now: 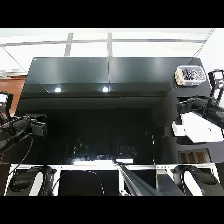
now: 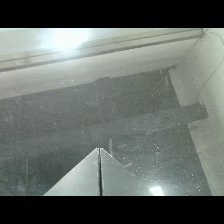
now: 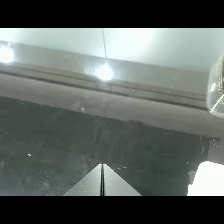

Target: Fold the box and place the chain.

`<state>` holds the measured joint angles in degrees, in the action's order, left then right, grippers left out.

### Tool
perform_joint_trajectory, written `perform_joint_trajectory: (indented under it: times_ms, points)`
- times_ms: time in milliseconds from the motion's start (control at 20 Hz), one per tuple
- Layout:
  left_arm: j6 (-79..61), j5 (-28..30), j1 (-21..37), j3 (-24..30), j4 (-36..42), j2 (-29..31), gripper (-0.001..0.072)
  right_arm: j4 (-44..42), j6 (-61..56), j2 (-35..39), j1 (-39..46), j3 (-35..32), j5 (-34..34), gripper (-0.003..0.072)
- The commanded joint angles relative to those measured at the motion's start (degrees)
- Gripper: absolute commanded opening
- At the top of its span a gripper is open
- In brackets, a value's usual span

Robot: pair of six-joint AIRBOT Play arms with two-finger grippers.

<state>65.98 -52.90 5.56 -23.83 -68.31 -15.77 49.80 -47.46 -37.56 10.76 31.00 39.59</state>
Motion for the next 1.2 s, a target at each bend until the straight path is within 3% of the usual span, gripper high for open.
perform_joint_trajectory:
  times_ms: [0,700,900,1000,1050,1100,1150]
  points:
    - [0.0,0.0,0.0,0.0,0.0,0.0,0.0031,0.0,0.0,0.0,0.0,0.0,0.0,0.0015]
    - [0.0,1.6,0.0,0.0,-0.2,0.0,0.003,-0.8,0.0,0.0,0.0,0.0,-0.1,0.0014]
    - [0.2,12.1,0.0,0.2,3.8,-0.9,0.003,-4.8,-0.1,-0.3,-0.1,0.0,-11.8,0.0014]
    - [0.4,24.9,0.0,2.3,4.5,-3.7,0.0034,-5.0,-0.1,-2.4,0.0,0.0,-19.9,0.0014]
    - [0.7,32.6,0.0,3.6,7.5,-6.3,0.013,-5.0,-0.1,-4.2,0.0,0.0,-25.0,0.0015]
    - [0.9,36.0,0.0,3.8,11.4,-9.5,0.0405,-5.1,-0.1,-6.2,0.0,0.0,-31.5,0.0027]
    - [0.9,35.8,0.0,2.9,14.1,-13.4,0.072,-5.8,-0.8,-8.7,0.0,0.1,-39.5,0.0236]
